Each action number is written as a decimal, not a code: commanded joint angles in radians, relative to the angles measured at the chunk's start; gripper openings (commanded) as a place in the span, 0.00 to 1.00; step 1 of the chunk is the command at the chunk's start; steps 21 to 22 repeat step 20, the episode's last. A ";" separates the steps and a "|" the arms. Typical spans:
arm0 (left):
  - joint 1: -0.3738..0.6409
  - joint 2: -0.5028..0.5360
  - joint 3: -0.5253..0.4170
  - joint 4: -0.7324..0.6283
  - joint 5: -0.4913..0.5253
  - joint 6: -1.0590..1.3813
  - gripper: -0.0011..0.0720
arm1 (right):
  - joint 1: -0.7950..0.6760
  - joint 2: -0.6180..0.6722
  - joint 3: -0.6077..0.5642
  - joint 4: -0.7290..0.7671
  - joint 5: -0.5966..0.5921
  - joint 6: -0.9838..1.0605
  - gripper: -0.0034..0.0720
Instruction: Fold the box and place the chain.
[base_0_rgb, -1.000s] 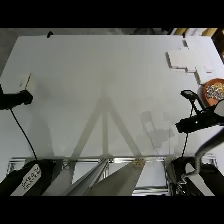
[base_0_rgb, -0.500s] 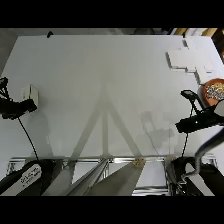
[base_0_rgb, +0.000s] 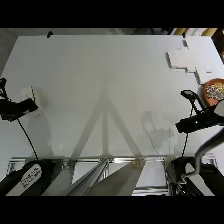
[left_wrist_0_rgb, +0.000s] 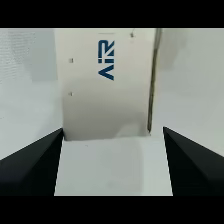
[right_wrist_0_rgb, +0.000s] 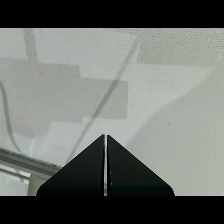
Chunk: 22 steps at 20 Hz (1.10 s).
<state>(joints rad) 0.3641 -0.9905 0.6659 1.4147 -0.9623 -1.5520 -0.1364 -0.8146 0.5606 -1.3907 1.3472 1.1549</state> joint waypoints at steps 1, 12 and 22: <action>-0.050 0.149 0.001 -0.018 -0.010 0.000 0.97 | -0.001 0.000 0.000 0.000 0.000 0.000 0.07; -0.185 0.405 0.000 0.000 -0.133 0.005 0.97 | -0.001 0.000 0.000 0.000 0.000 0.000 0.07; -0.185 0.391 0.000 0.000 -0.087 0.007 0.97 | -0.001 0.000 0.000 0.000 0.000 0.000 0.07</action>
